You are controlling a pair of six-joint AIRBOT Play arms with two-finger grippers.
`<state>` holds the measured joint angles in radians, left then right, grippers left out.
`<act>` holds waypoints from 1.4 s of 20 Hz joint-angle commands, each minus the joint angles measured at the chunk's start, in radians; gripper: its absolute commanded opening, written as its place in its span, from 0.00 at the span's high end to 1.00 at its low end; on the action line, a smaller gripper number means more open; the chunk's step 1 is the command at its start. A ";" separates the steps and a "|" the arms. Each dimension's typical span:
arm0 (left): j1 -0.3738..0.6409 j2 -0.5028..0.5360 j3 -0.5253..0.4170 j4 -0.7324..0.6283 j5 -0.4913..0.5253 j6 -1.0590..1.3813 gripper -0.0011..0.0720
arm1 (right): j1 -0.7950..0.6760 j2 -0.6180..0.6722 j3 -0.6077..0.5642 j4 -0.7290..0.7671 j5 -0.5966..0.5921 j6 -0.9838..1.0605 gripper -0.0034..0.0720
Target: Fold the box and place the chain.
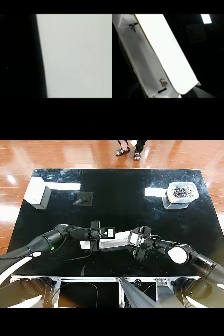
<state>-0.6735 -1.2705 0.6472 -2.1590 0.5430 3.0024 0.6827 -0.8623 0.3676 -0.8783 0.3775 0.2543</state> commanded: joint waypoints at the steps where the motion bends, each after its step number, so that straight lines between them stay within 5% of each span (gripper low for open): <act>1: 0.000 0.000 0.004 0.000 0.008 0.000 0.95 | -0.016 0.010 0.001 -0.019 0.040 0.009 0.00; 11: 0.000 0.000 0.014 0.000 0.011 0.001 0.95 | -0.045 0.009 0.001 -0.009 0.049 0.018 0.00; 23: 0.000 0.000 0.014 0.000 0.038 0.001 0.95 | -0.087 -0.168 0.039 0.339 0.183 -0.563 0.00; 28: 0.009 -0.010 0.052 -0.004 0.198 -0.006 0.96 | -0.101 -0.232 0.045 0.393 0.246 -0.580 0.00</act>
